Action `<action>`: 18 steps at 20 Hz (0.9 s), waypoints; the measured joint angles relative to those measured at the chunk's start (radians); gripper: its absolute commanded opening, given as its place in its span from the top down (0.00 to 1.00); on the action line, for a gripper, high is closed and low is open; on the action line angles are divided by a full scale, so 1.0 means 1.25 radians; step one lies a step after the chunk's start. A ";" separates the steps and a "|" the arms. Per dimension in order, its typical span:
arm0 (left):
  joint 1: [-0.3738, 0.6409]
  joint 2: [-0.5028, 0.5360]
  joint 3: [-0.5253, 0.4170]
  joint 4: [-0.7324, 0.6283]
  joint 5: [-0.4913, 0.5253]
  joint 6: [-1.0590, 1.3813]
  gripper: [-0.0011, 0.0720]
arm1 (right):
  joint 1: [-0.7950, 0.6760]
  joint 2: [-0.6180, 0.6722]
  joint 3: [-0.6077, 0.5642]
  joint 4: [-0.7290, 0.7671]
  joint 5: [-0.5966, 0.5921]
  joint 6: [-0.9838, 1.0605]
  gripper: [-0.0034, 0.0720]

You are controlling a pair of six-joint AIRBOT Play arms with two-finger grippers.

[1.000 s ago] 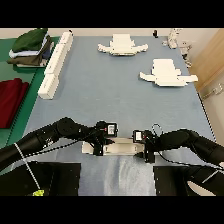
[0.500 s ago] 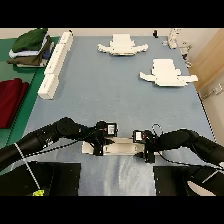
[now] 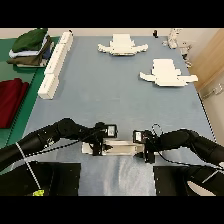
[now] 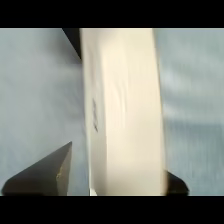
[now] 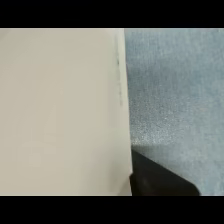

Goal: Fold the box.

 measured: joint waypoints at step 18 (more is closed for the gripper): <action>-0.002 0.287 0.000 0.315 -0.286 -0.843 0.97 | 0.000 0.000 0.000 0.001 0.000 0.002 0.31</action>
